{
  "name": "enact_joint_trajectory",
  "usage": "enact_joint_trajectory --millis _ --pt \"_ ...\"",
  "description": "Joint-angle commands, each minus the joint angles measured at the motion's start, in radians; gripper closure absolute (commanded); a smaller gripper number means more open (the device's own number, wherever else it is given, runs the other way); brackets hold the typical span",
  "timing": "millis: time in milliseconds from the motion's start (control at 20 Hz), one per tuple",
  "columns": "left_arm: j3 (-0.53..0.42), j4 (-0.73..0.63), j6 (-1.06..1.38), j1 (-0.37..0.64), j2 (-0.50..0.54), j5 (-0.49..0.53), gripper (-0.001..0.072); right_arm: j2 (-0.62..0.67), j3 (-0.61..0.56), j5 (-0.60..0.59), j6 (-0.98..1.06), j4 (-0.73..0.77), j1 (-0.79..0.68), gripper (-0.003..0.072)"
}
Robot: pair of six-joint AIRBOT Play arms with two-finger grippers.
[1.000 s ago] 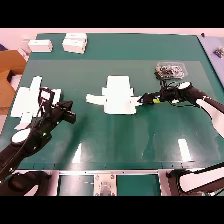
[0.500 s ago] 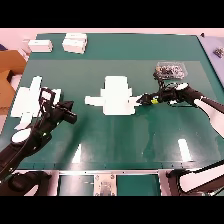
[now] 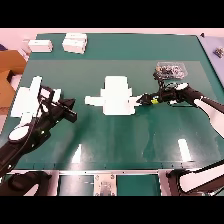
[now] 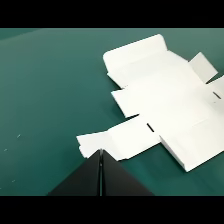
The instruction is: Fold the box and place the chain.
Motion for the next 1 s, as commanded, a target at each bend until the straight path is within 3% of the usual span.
enact_joint_trajectory --millis 0,200,350,500,600,700,750,950 --pt "0.077 -0.006 0.039 0.032 -0.052 -0.051 0.0608 0.000 0.000 0.008 0.000 -0.002 0.000 0.0674" --pt "0.207 0.021 -0.064 0.272 -0.272 -0.440 0.0610 0.000 0.000 0.011 0.000 -0.001 -0.001 0.0674" --pt "0.392 0.264 -0.315 0.375 -0.509 -0.701 0.0611 0.000 0.000 0.010 0.000 -0.002 -0.001 0.0674" --pt "0.624 0.486 -0.526 0.378 -0.749 -0.943 0.0610 0.000 0.000 0.010 -0.001 -0.002 0.000 0.0674" --pt "0.754 0.510 -0.587 0.378 -0.867 -1.011 0.0610 0.000 0.000 0.008 -0.001 -0.002 -0.003 0.0675" --pt "0.846 0.544 -0.649 0.378 -0.940 -0.998 0.0436 0.000 0.000 0.008 -0.017 -0.002 -0.003 0.0674" --pt "0.882 0.549 -0.683 0.378 -0.969 -1.000 0.0394 0.000 0.000 0.008 -0.019 -0.002 -0.003 0.0674" --pt "1.001 0.602 -0.771 0.370 -1.069 -1.039 0.0393 0.000 0.000 0.000 -0.019 -0.002 -0.003 0.0674"
